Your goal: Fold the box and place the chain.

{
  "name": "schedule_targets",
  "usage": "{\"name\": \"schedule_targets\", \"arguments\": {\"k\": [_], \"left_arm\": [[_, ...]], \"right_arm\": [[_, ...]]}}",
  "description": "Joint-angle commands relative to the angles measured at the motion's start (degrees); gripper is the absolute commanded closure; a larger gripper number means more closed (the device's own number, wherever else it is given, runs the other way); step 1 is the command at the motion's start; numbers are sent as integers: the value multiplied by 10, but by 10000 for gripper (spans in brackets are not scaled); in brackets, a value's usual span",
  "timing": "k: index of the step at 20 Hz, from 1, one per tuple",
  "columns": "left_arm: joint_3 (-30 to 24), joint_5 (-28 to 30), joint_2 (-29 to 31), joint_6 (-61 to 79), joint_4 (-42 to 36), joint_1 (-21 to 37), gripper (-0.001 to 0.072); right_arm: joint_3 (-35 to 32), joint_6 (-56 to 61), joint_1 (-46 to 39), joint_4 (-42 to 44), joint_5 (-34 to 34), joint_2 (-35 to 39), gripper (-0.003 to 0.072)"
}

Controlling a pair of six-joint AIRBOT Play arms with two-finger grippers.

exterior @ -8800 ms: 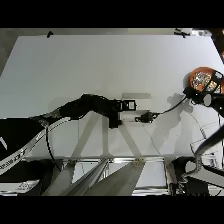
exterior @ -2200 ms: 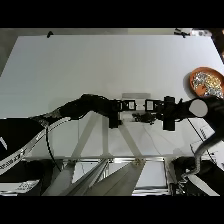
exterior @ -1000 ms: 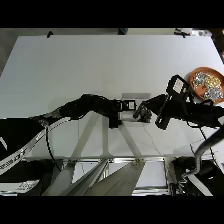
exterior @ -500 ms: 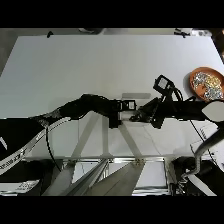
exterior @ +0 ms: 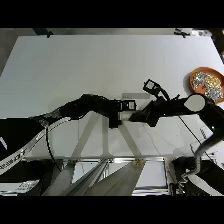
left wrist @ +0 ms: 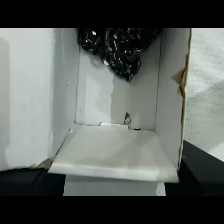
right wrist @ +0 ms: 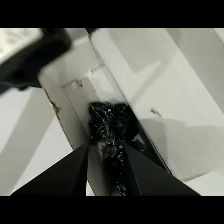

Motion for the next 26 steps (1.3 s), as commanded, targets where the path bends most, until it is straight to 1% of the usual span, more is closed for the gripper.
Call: {"name": "schedule_targets", "arguments": {"k": [1,3,5,6,8,10,11,12,13,15,16,18,19,20,22,24,26], "left_arm": [[0,0,0,0,0,0,434],[0,0,0,0,0,0,434],[0,0,0,0,0,0,434],[0,0,0,0,0,0,434],[0,0,0,0,0,0,434],[0,0,0,0,0,0,434],[0,0,0,0,0,0,434],[0,0,0,0,0,0,434],[0,0,0,0,0,0,434],[0,0,0,0,0,0,434],[0,0,0,0,0,0,434],[0,0,0,0,0,0,434],[0,0,0,0,0,0,434],[0,0,0,0,0,0,434],[0,0,0,0,0,0,434],[0,0,0,0,0,0,434],[0,0,0,0,0,0,434]], "right_arm": [[0,24,0,-34,0,-25,437],[0,22,0,-37,8,-13,438],[0,17,0,-78,32,15,439],[0,17,-6,-99,42,31,439],[0,15,-38,-105,54,60,442],[0,-15,-75,-106,69,80,462],[0,-39,-90,-106,75,82,517],[0,-72,-101,-110,76,82,526],[0,-107,-106,-121,77,80,518],[0,-186,-107,-150,85,73,392],[0,-225,-107,-154,89,65,380],[-1,-275,-107,-149,86,39,327],[-1,-289,-107,-146,82,22,237],[-1,-293,-106,-146,73,3,198],[-1,-315,-106,-134,53,-36,197],[-1,-340,-102,-103,41,-68,197],[-1,-364,-87,-94,38,-89,202]]}}
